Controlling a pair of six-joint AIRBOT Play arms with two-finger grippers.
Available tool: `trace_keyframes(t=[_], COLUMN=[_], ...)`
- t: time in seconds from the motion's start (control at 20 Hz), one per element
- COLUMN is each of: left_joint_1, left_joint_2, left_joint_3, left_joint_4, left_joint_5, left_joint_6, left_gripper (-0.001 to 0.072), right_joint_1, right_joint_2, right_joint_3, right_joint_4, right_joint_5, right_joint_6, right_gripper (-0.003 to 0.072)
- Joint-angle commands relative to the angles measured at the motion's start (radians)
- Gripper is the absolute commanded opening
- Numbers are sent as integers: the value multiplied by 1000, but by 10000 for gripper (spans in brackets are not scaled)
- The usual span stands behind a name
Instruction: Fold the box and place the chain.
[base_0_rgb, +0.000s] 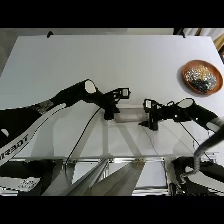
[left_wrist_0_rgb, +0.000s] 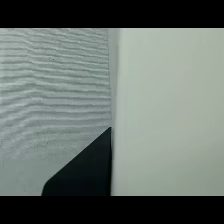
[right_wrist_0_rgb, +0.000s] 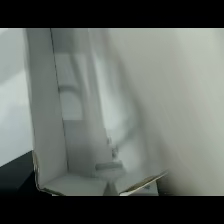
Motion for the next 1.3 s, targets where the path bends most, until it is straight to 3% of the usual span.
trace_keyframes(t=[0.0, 0.15, 0.25, 0.5, 0.6, 0.75, 0.95, 1.0, 1.1, 1.25], left_joint_1=[0, 0, 0, 0, 0, 0, 0, 0, 0, 0], left_joint_2=[0, 0, 0, 0, 0, 0, 0, 0, 0, 0], left_joint_3=[0, 0, 0, 0, 0, 0, 0, 0, 0, 0], left_joint_4=[0, 0, 0, 0, 0, 0, 0, 0, 0, 0], left_joint_5=[-2, -2, -2, -2, -2, -2, -2, -2, -2, -2], left_joint_6=[0, 0, 0, 0, 0, 0, 0, 0, 0, 0], left_gripper=[11, 11, 11, 11, 11, 11, 11, 11, 11, 11], right_joint_1=[0, 0, 0, 0, 0, 0, 0, 0, 0, 0], right_joint_2=[0, 0, 0, 0, 0, -1, -2, -2, -2, -2], right_joint_3=[0, 0, 0, 0, 0, -2, -2, -2, -2, -2], right_joint_4=[11, 13, 14, 14, 12, 12, 11, 13, 22, 64], right_joint_5=[3, 2, 3, -2, -5, -13, -17, -19, -32, -25], right_joint_6=[-2, -2, -2, -2, -2, -2, -2, -2, -5, -40], right_gripper=[631, 608, 536, 517, 436, 398, 400, 415, 516, 541])
